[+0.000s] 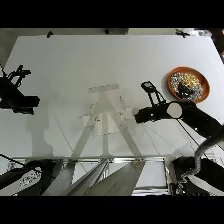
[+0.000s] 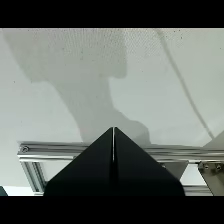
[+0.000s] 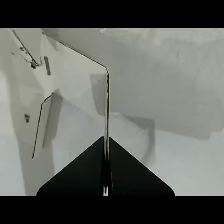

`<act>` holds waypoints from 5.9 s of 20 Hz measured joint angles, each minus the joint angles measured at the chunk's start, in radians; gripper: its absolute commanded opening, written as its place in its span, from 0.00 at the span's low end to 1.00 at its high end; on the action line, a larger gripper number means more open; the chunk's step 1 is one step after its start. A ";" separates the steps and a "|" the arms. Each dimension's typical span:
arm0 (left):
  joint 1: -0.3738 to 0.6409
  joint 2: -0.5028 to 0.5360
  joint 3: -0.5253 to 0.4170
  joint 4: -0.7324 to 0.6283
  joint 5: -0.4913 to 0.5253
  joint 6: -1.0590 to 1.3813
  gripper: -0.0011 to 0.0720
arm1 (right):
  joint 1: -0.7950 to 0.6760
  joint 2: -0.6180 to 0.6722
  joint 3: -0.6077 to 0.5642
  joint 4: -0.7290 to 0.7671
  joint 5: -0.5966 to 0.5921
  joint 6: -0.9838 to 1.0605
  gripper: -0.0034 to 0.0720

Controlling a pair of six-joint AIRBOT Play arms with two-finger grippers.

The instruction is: Fold the box and place the chain.

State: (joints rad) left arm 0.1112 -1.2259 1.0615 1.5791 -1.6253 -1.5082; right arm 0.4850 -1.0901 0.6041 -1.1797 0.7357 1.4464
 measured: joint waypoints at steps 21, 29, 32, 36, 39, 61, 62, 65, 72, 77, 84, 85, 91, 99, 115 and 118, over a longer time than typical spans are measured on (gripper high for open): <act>-0.196 -0.190 -0.010 -0.813 0.267 0.900 0.80 | 0.032 -0.005 -0.012 0.005 -0.047 0.050 0.05; -0.252 -0.401 -0.010 -0.952 0.278 1.101 0.73 | 0.032 -0.005 -0.012 0.013 -0.040 0.050 0.05; -0.256 -0.445 -0.010 -1.010 0.293 1.153 0.45 | 0.032 -0.005 -0.012 0.014 -0.029 0.050 0.05; -0.274 -0.471 -0.010 -1.008 0.290 1.184 0.02 | 0.032 -0.005 -0.012 0.013 -0.019 0.050 0.05; -0.287 -0.473 -0.010 -0.996 0.290 1.188 0.02 | 0.032 -0.003 -0.012 0.014 -0.013 0.051 0.06; -0.623 -0.066 -0.398 -1.033 0.727 1.595 0.02 | -0.116 0.505 0.064 -0.130 0.418 0.102 0.54; -0.630 -0.079 -0.400 -1.049 0.752 1.619 0.02 | -0.116 0.509 0.064 -0.130 0.411 0.106 0.54; -0.641 -0.101 -0.404 -1.095 0.829 1.676 0.02 | -0.117 0.515 0.064 -0.130 0.396 0.114 0.54; -0.646 -0.113 -0.405 -1.162 0.941 1.740 0.02 | -0.117 0.518 0.064 -0.130 0.346 0.120 0.54; -0.630 -0.135 -0.405 -1.304 0.954 1.829 0.02 | -0.117 0.518 0.063 -0.132 0.324 0.120 0.54; -0.510 -0.178 -0.396 -1.315 0.814 1.860 0.02 | -0.117 0.498 0.062 -0.147 0.314 0.120 0.54; -0.500 -0.179 -0.385 -1.282 0.789 1.848 0.02 | -0.117 0.489 0.062 -0.149 0.312 0.120 0.54; -0.478 -0.185 -0.256 -1.059 0.658 1.688 0.02 | -0.117 0.417 0.061 -0.152 0.296 0.120 0.54; -0.482 -0.254 -0.215 -0.994 0.596 1.646 0.02 | -0.117 0.370 0.061 -0.152 0.286 0.117 0.54; -0.490 -0.292 -0.211 -0.986 0.582 1.642 0.03 | -0.117 0.367 0.061 -0.152 0.284 0.117 0.54; -0.490 -0.292 -0.211 -0.985 0.582 1.641 0.03 | -0.117 0.367 0.061 -0.152 0.284 0.116 0.54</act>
State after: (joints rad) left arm -0.3790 -1.5177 0.8505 0.5945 -1.0435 0.1333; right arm 0.3679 -0.7227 0.6647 -1.3315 1.0199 1.5627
